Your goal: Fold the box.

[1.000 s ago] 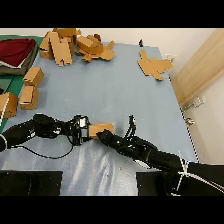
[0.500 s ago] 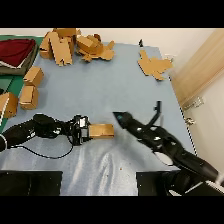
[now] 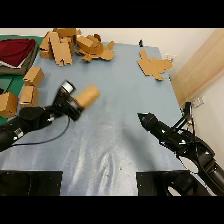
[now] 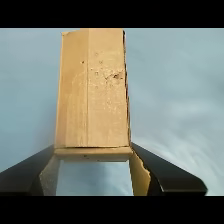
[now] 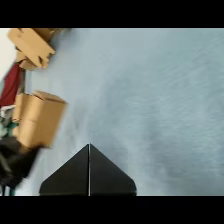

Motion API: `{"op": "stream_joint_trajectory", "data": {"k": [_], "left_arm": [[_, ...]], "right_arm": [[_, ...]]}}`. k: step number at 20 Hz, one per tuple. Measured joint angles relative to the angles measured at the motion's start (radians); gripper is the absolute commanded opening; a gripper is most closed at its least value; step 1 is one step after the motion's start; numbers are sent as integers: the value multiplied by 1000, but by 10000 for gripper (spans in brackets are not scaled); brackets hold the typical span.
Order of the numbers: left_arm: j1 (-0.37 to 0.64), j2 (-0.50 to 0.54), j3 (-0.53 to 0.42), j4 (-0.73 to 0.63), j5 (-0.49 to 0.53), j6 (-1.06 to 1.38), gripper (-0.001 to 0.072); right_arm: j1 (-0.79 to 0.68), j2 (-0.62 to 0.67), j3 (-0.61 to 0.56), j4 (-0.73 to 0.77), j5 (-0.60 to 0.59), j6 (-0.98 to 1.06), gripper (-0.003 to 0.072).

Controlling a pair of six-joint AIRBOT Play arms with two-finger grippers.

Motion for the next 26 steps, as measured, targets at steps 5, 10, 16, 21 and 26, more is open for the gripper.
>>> {"op": "stream_joint_trajectory", "data": {"k": [5, 10, 16, 21, 26], "left_arm": [[175, -58, 145, -64, 137, -86, 523], [319, -238, 277, -101, 95, -107, 523], [402, -422, 360, -106, 105, -90, 523], [469, -484, 373, -107, 113, -71, 522], [497, -500, 376, -107, 112, -31, 689]], "right_arm": [[-7, -4, 0, -40, 58, -23, 0], [-8, -6, 0, -62, 74, -48, 0], [-8, -8, 0, -71, 76, -61, 0], [-8, -8, 0, -87, 77, -63, 0], [-8, -8, 0, -93, 75, -63, 0]]}}
